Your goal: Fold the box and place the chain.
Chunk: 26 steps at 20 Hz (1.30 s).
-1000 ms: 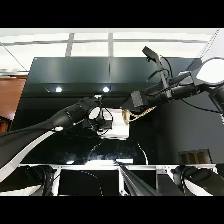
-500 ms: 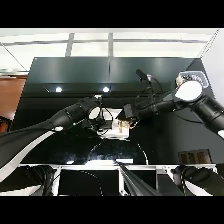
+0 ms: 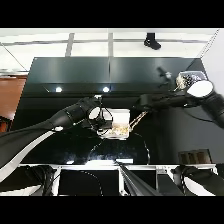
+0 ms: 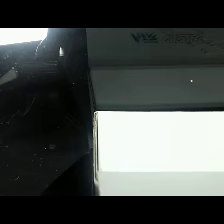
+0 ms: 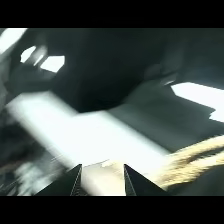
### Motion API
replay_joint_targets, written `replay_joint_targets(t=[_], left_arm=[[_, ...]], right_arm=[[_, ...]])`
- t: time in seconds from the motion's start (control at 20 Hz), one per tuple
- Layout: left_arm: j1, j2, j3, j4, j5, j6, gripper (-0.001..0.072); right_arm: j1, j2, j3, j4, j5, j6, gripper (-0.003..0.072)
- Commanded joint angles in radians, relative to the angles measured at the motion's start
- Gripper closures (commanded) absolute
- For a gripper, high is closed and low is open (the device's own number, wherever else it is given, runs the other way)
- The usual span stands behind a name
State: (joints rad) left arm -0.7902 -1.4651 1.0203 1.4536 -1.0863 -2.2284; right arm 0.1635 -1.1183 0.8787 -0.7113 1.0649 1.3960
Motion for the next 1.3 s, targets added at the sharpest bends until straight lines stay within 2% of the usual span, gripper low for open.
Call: replay_joint_targets(t=[0.0,0.1,0.2,0.25,0.3,0.45,0.65,0.8,0.85,0.9,1.0,1.1,1.2,1.25], left_arm=[[0.000,-0.001,0.001,0.000,0.001,0.000,0.0681],[0.000,-0.001,0.001,0.000,0.000,0.000,0.0681],[0.000,-0.001,0.001,0.000,0.000,0.000,0.0681],[0.000,-0.001,0.001,0.000,0.000,0.000,0.0682],[0.000,-0.001,0.001,0.000,0.000,0.000,0.0682],[0.000,-0.001,0.001,0.000,0.000,0.000,0.0681],[0.000,-0.001,0.001,0.000,0.000,0.000,0.0682],[0.000,-0.001,0.001,0.000,0.000,0.000,0.0681],[0.000,-0.001,0.001,0.000,0.000,0.000,0.0681],[0.000,-0.001,0.001,0.000,0.000,0.000,0.0682],[0.000,-0.001,0.001,0.000,0.000,0.000,0.0682],[0.000,-0.001,0.001,0.000,0.000,0.000,0.0682],[0.000,-0.001,0.001,0.000,0.000,0.000,0.0681],[0.000,-0.001,0.001,0.000,-0.001,0.000,0.0681]], right_arm=[[-0.178,-0.005,-0.002,-0.315,-0.098,0.026,0.0367],[-0.205,-0.021,-0.009,-0.575,-0.232,0.180,0.0367],[-0.216,-0.071,-0.010,-0.762,-0.322,0.417,0.0350],[-0.220,-0.106,-0.010,-0.798,-0.366,0.450,0.0108],[-0.230,-0.146,-0.003,-0.797,-0.414,0.453,-0.0009],[-0.243,-0.269,0.073,-0.782,-0.495,0.453,-0.0009],[-0.263,-0.444,0.220,-0.782,-0.455,0.555,-0.0008],[-0.264,-0.514,0.270,-0.770,-0.452,0.595,-0.0007],[-0.264,-0.527,0.279,-0.745,-0.453,0.594,0.0010],[-0.263,-0.533,0.283,-0.729,-0.455,0.594,0.0104],[-0.263,-0.533,0.284,-0.721,-0.449,0.594,0.0439],[-0.264,-0.530,0.296,-0.721,-0.397,0.583,0.0672],[-0.261,-0.506,0.315,-0.652,-0.345,0.537,0.0672],[-0.254,-0.471,0.315,-0.598,-0.329,0.430,0.0672]])
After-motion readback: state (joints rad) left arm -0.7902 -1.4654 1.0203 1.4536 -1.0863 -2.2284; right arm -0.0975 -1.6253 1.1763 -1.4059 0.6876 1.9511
